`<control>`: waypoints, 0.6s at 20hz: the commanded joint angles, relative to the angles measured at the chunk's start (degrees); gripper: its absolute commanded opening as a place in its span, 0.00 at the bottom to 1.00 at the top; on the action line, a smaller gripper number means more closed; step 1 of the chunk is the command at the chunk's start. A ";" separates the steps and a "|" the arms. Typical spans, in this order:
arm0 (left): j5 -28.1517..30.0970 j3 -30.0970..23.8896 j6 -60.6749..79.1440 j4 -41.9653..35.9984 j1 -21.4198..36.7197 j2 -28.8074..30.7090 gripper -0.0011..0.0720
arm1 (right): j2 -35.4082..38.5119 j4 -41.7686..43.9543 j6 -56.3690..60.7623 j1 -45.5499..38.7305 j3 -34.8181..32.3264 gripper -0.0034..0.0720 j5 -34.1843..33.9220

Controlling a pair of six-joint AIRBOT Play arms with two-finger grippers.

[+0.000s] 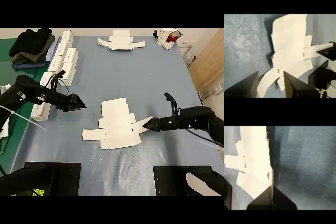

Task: Fold the box.

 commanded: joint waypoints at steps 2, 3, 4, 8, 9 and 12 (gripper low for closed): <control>-2.16 0.17 7.19 -7.39 0.26 -9.27 0.65 | 9.14 0.09 4.20 6.91 -6.25 0.05 8.85; -2.23 0.17 9.03 -8.72 -0.26 -11.63 0.65 | 8.98 0.09 4.74 7.43 -6.23 0.05 9.01; -2.27 0.17 10.75 -10.27 -0.90 -13.75 0.65 | 8.87 0.09 5.49 8.07 -6.23 0.05 9.44; -2.56 1.81 16.68 -15.67 -4.61 -22.16 0.65 | 8.87 0.07 6.51 9.16 -6.23 0.05 10.69; -2.58 2.97 16.90 -15.78 -5.70 -24.22 0.65 | 8.87 0.04 6.60 9.16 -6.23 0.05 10.71; -3.72 7.21 18.18 -15.82 -8.55 -29.42 0.65 | 8.87 0.07 6.67 9.16 -6.23 0.05 10.69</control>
